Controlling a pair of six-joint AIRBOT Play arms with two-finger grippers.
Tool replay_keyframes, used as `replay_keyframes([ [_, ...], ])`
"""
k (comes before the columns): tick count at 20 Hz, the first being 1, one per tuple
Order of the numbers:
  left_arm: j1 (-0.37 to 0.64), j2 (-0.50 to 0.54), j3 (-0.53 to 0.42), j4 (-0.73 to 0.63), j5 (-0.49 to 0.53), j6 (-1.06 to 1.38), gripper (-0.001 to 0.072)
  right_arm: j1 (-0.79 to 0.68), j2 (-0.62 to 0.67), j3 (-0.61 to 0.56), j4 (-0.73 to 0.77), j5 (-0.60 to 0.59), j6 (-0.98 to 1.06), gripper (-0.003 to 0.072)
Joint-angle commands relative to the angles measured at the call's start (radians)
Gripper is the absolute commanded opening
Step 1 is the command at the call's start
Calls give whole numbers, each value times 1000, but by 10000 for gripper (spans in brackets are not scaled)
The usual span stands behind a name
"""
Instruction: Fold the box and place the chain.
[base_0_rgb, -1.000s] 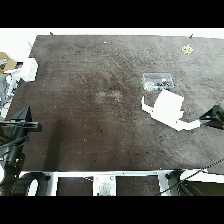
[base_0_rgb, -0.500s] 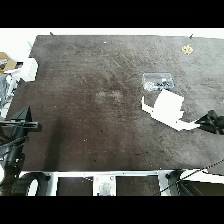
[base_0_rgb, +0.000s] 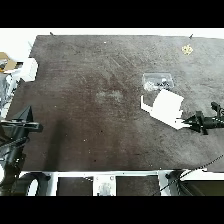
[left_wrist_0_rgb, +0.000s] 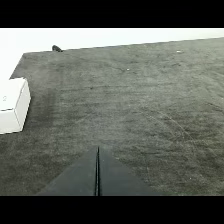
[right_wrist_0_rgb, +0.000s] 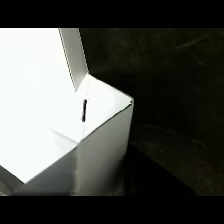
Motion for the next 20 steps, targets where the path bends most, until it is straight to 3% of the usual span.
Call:
replay_keyframes([
  [1, 0, 0, 1, 0, -31, 0, 13, 9, -9, -4, 24, -30, -37, 112],
  [2, 0, 0, 1, 0, -37, 0, 13, 7, -5, -4, 23, -16, -56, 7],
  [7, 0, 0, 1, 0, -66, 1, 16, 8, 78, -22, 21, 108, -150, 5],
  [9, 0, 0, 1, -2, -89, 0, 508, 16, 140, -88, 53, 113, -188, 5],
  [10, 0, 0, 2, -2, -103, 0, 554, 32, 170, -131, 95, 101, -206, 5],
  [15, 0, -5, 6, -60, -203, -10, 553, 270, 241, -323, 332, 14, -324, 5],
  [20, 0, -87, 87, -98, -301, -34, 552, 618, 156, -299, 533, -256, -414, 6],
])
